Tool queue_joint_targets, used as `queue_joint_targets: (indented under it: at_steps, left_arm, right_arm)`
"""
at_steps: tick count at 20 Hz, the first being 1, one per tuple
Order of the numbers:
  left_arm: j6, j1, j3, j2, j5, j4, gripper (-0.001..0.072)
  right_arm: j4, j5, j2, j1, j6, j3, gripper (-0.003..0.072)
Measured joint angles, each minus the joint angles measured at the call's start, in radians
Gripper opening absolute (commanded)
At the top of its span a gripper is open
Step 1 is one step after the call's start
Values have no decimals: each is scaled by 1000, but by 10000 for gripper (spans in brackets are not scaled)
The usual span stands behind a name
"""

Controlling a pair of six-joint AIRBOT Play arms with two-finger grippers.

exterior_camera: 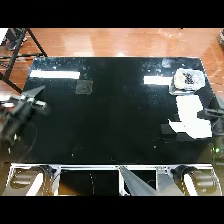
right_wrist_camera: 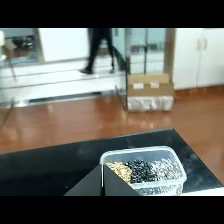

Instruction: Fold the box and place the chain.

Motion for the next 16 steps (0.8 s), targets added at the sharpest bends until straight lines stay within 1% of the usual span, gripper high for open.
queue_joint_targets:
  at_steps: [3,5,7,8,10,12,14,15,16]
  left_arm:
    - [-237,10,279,-310,-184,216,23]
    - [-409,29,463,-487,-333,373,23]
    - [-524,58,616,-615,-463,472,23]
    - [-562,76,676,-660,-519,496,23]
    - [-611,112,752,-715,-594,504,24]
    - [-639,142,793,-747,-632,477,23]
    - [-655,162,813,-766,-658,452,27]
    - [-663,171,820,-771,-669,438,176]
    - [-680,176,824,-776,-680,434,547]
  right_arm:
    - [43,-7,-212,0,-6,132,17]
    - [74,-8,-380,0,-42,237,17]
    - [200,-36,-550,2,-172,343,17]
    - [314,-79,-631,6,-293,400,17]
    - [579,-214,-771,11,-606,513,17]
    - [841,-421,-899,14,-938,649,17]
    - [1006,-582,-970,13,-1139,758,15]
    - [1058,-642,-991,12,-1200,800,15]
    - [1099,-694,-1002,10,-1249,842,15]
